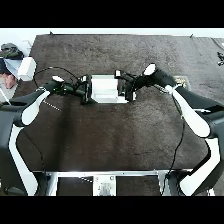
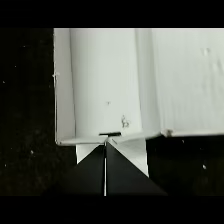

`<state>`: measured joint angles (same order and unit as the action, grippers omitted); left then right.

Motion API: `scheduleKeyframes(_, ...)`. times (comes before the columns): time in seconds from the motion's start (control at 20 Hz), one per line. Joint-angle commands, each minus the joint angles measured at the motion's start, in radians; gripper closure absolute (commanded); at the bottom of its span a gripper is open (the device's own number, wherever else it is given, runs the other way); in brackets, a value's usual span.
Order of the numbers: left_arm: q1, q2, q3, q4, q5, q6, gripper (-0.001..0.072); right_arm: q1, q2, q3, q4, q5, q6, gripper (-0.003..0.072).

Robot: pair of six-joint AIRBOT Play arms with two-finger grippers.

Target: Fold the box and place the chain.

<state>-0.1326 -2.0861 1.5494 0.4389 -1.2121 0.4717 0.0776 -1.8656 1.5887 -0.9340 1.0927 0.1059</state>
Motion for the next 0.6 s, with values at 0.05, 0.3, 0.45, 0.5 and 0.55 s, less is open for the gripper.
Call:
scheduleKeyframes(0.05, 0.000, 0.000, 0.000, 0.001, 0.000, 0.001, 0.0353, -0.062, 0.096, 0.001, -0.088, 0.018, 0.303, 0.0676)
scheduleKeyframes(0.3, 0.000, 0.000, 0.000, 0.001, 0.000, 0.000, 0.0353, -0.187, 0.119, -0.005, -0.087, 0.021, 0.676, 0.0689)
scheduleKeyframes(0.45, 0.000, 0.000, 0.000, 0.001, 0.000, 0.000, 0.0353, -0.259, 0.119, -0.057, -0.064, 0.004, 0.774, 0.0689)
scheduleKeyframes(0.5, 0.000, 0.000, 0.000, 0.001, 0.000, 0.000, 0.0353, -0.277, 0.119, -0.081, -0.042, -0.011, 0.775, 0.0689)
scheduleKeyframes(0.55, 0.000, 0.000, 0.000, 0.001, 0.000, 0.000, 0.0353, -0.291, 0.116, -0.111, -0.001, -0.036, 0.775, 0.0689)
